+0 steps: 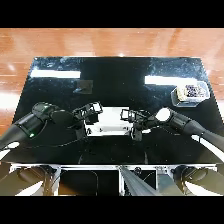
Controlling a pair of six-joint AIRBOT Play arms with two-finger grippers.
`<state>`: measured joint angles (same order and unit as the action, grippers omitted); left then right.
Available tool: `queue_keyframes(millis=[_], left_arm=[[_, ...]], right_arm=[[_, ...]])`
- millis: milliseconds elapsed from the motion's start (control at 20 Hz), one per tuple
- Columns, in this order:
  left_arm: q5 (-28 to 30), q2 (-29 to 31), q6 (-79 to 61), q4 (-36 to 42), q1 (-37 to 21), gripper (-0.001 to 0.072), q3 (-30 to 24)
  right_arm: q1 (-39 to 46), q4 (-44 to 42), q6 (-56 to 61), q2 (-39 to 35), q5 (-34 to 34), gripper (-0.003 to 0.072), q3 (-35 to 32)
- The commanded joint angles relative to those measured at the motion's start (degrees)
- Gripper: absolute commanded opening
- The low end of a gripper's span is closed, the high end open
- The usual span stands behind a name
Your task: Fold the box and place the chain.
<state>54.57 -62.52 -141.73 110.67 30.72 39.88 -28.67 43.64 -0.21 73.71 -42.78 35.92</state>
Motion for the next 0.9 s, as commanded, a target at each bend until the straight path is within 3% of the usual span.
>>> queue_keyframes(millis=[0, 650, 850], left_arm=[[-2.4, -3.74, -3.76, 2.49, -0.02, 0.0602, -0.02], [-6.01, -7.89, -7.04, 4.9, 1.49, 0.0598, 0.0], [-5.81, -7.89, -7.1, 5.09, 2.05, 0.037, 0.0]], right_arm=[[-0.04, 0.0, 0.02, 0.0, 0.0, 0.0544, 0.0], [-0.02, 0.0, 0.02, 0.0, -0.02, 0.0543, 0.0], [-0.04, 0.0, 0.02, 0.0, -0.02, 0.0544, 0.0]])
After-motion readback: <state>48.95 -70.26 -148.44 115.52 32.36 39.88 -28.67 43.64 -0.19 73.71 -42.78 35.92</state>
